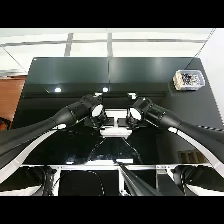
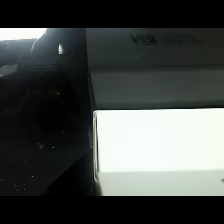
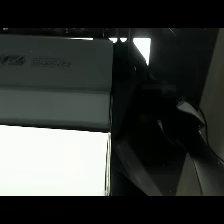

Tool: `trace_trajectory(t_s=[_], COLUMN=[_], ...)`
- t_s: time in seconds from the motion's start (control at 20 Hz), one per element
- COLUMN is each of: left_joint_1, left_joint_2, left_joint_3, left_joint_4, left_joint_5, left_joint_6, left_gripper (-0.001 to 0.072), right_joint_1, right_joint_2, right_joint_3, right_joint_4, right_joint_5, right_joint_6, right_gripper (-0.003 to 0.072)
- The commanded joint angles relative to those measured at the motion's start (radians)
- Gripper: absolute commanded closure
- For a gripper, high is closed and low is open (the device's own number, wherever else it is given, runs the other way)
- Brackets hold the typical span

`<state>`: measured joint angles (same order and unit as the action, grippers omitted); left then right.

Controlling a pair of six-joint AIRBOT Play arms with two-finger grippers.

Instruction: Fold the box and place the chain.

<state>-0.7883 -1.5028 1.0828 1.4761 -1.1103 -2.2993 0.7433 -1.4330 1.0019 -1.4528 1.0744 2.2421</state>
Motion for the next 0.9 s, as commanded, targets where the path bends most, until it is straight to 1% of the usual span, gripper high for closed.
trace_trajectory(t_s=[0.0, 0.05, 0.1, 0.15, 0.25, 0.5, 0.55, 0.6, 0.85], left_joint_1=[0.001, 0.001, 0.001, 0.001, 0.001, 0.001, 0.001, 0.001, 0.001], left_joint_2=[0.0, 0.0, 0.0, 0.0, 0.0, 0.0, 0.0, 0.0, 0.0], left_joint_3=[0.0, 0.0, 0.0, 0.0, 0.0, 0.0, 0.0, 0.0, 0.0], left_joint_4=[0.004, 0.004, 0.004, 0.004, 0.004, 0.004, 0.004, 0.004, 0.004], left_joint_5=[0.0, 0.0, 0.0, 0.0, 0.0, -0.001, -0.001, 0.0, -0.001], left_joint_6=[0.003, 0.003, 0.003, 0.002, 0.002, 0.003, 0.003, 0.003, 0.003], left_gripper=[0.0683, 0.0683, 0.0683, 0.0683, 0.0683, 0.0683, 0.0683, 0.0683, 0.0683], right_joint_1=[0.001, 0.001, 0.0, 0.0, 0.0, 0.0, 0.0, 0.0, -0.002], right_joint_2=[0.0, 0.0, 0.0, 0.0, -0.002, -0.017, -0.017, -0.017, -0.017], right_joint_3=[0.002, 0.002, 0.002, 0.002, 0.002, 0.002, 0.002, 0.002, 0.003], right_joint_4=[0.005, 0.005, 0.013, 0.016, 0.018, 0.031, 0.031, 0.03, 0.027], right_joint_5=[0.003, 0.002, 0.002, 0.001, -0.005, -0.014, -0.014, -0.014, -0.008], right_joint_6=[0.004, 0.005, 0.006, 0.006, 0.007, 0.013, 0.013, 0.013, 0.039], right_gripper=[0.0674, 0.0642, 0.0466, 0.0442, 0.0442, 0.0444, 0.0493, 0.0676, 0.0674])
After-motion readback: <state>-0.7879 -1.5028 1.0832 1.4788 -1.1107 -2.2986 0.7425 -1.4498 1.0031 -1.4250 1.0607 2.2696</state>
